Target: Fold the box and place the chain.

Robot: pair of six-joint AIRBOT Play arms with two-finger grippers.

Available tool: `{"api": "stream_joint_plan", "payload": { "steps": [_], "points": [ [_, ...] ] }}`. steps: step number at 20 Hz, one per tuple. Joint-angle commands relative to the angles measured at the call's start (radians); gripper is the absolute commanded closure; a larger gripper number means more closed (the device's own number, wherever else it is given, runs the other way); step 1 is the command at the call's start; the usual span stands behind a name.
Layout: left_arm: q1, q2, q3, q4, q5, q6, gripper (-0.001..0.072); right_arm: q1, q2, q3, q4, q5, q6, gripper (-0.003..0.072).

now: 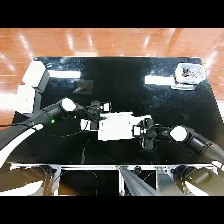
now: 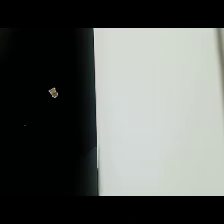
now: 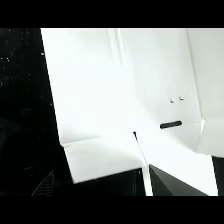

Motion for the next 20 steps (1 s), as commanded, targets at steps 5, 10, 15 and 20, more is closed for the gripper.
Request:
{"api": "stream_joint_plan", "payload": {
  "steps": [5,10,15,20],
  "points": [
    [0.0,-0.001,0.001,0.0,0.0,-0.001,0.0685,0.05,-0.033,0.0,0.048,-0.111,0.0,-0.0028],
    [0.0,-0.001,0.001,0.0,-0.002,-0.001,0.0685,0.095,-0.076,0.0,0.085,-0.222,-0.001,-0.0028],
    [0.0,-0.001,0.001,0.0,-0.001,-0.001,0.0685,0.095,-0.069,0.003,0.113,-0.271,-0.001,-0.0029],
    [0.001,-0.001,0.001,0.0,-0.024,-0.001,0.0685,0.086,-0.036,0.024,0.106,-0.156,-0.001,-0.0029]
  ]
}}
